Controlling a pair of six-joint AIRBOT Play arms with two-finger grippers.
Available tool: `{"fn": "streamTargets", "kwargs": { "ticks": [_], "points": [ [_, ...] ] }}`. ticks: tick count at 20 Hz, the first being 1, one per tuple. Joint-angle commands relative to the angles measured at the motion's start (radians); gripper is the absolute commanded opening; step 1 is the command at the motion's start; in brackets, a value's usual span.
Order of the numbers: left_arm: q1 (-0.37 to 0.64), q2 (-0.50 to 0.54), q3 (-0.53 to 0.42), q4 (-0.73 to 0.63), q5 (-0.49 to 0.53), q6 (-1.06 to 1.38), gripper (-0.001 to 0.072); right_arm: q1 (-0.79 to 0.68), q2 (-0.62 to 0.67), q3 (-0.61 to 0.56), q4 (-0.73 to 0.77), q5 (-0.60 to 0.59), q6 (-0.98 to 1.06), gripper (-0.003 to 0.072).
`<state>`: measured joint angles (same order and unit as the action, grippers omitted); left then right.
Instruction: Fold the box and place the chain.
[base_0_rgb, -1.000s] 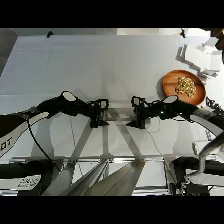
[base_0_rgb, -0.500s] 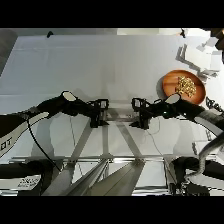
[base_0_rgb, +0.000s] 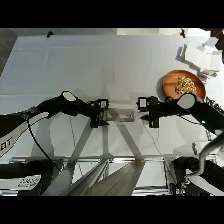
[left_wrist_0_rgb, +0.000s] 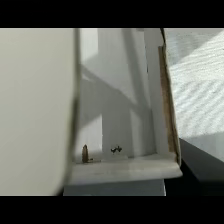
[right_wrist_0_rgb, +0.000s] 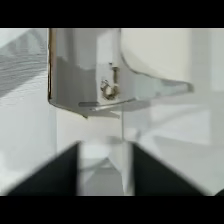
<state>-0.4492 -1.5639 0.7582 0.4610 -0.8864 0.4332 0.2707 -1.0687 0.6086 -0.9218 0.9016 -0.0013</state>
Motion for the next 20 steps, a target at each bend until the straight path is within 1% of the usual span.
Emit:
{"fn": "streamTargets", "kwargs": {
  "ticks": [1, 3, 6, 7, 9, 11, 15, 18, 20],
  "points": [
    [0.000, 0.000, 0.000, 0.000, 0.000, 0.000, 0.0345, 0.000, 0.115, 0.001, -0.037, 0.048, 0.064, 0.0019],
    [0.000, 0.000, 0.000, 0.000, -0.001, 0.000, 0.0345, 0.000, 0.154, 0.001, 0.017, 0.074, 0.064, 0.0009],
    [0.000, 0.000, 0.000, 0.000, 0.000, 0.000, 0.0345, 0.000, 0.163, 0.001, 0.259, 0.116, 0.064, 0.0009],
    [0.000, 0.000, 0.000, 0.000, 0.000, 0.000, 0.0345, 0.000, 0.163, 0.001, 0.327, 0.105, 0.064, 0.0009],
    [0.000, 0.000, 0.000, 0.000, 0.000, 0.000, 0.0345, 0.000, 0.158, 0.001, 0.407, 0.050, 0.064, 0.0008],
    [0.000, 0.000, 0.000, 0.000, 0.000, 0.000, 0.0345, 0.010, 0.154, 0.001, 0.394, -0.017, 0.065, 0.0008],
    [0.000, 0.000, 0.000, 0.000, -0.001, 0.000, 0.0345, 0.063, 0.119, 0.001, 0.384, -0.080, 0.065, 0.0009],
    [0.000, 0.000, 0.000, 0.000, 0.000, 0.000, 0.0345, 0.093, 0.087, 0.001, 0.384, -0.164, 0.083, 0.0009],
    [0.000, 0.000, 0.000, 0.000, 0.000, 0.000, 0.0345, 0.096, 0.084, 0.001, 0.406, -0.168, 0.084, 0.0009]
  ]
}}
